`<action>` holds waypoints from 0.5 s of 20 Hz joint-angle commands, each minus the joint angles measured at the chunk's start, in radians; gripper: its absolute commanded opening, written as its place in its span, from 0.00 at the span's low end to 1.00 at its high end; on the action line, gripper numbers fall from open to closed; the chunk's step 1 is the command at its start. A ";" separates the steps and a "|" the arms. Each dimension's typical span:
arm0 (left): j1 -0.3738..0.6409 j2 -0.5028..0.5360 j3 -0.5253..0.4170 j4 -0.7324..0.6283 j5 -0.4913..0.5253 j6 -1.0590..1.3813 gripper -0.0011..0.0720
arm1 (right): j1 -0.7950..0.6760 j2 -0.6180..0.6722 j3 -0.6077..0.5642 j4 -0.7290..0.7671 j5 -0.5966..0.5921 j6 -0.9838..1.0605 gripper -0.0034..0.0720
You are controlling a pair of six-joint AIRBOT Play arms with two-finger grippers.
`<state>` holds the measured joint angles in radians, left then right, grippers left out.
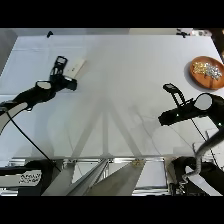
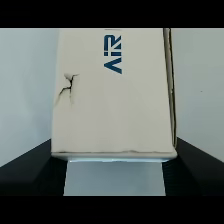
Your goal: Fold the box and place the chain.
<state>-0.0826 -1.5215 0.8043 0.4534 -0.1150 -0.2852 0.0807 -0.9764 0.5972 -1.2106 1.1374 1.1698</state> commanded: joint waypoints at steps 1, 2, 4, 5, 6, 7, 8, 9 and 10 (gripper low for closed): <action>0.180 0.026 -0.024 0.047 -0.166 -0.156 0.44 | -0.001 0.000 0.001 0.000 -0.001 0.000 0.06; 0.224 0.035 -0.030 0.124 -0.219 -0.222 0.44 | -0.001 0.000 0.001 0.000 -0.001 0.000 0.06; 0.297 0.046 -0.030 0.399 -0.311 -0.441 0.44 | -0.001 0.000 0.001 0.000 -0.001 0.000 0.06; 0.326 0.051 -0.030 0.556 -0.353 -0.583 0.44 | -0.001 0.000 0.001 0.000 -0.001 0.000 0.06; 0.350 0.055 -0.030 0.714 -0.398 -0.737 0.45 | -0.001 0.000 0.001 0.000 -0.001 0.000 0.06; 0.367 0.061 -0.030 0.850 -0.442 -0.854 0.50 | -0.001 0.000 0.001 0.000 -0.001 0.000 0.06; 0.377 0.067 -0.030 0.945 -0.480 -0.924 0.64 | -0.001 0.000 0.001 0.000 -0.001 0.000 0.06; 0.378 0.075 -0.030 1.007 -0.511 -0.961 0.82 | -0.001 0.000 0.001 0.000 -0.001 0.000 0.06; 0.375 0.085 -0.030 1.032 -0.534 -0.969 0.94 | -0.001 0.000 0.001 0.000 -0.001 0.000 0.06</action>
<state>0.2573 -1.4540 0.7780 1.1873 -0.4911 -1.0115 0.0807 -0.9764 0.5968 -1.2110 1.1362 1.1698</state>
